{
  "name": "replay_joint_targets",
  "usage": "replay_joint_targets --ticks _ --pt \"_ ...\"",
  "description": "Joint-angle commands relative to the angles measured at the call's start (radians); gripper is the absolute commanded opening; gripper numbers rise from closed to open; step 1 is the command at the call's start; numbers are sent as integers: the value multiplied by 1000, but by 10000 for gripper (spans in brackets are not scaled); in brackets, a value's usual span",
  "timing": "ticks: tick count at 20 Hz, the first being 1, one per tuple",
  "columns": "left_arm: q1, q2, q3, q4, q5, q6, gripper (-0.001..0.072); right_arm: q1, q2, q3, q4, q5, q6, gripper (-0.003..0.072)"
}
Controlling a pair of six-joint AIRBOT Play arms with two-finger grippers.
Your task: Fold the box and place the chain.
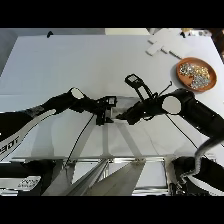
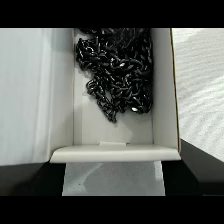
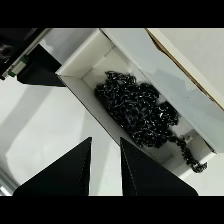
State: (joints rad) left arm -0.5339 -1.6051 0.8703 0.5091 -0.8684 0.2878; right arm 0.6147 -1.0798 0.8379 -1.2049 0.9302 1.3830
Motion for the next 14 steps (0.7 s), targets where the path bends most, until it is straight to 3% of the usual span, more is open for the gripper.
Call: replay_joint_targets --ticks 1,7,10,14 --pt "0 0 0 0 0 0 326 0 7 -8 -3 -6 -4 212" --pt "0 0 0 0 0 0 326 -47 193 42 -100 46 -4 207" --pt "0 0 0 0 0 0 326 -234 230 82 -74 133 14 209" --pt "0 0 0 0 0 0 326 -452 178 82 -54 159 15 209"
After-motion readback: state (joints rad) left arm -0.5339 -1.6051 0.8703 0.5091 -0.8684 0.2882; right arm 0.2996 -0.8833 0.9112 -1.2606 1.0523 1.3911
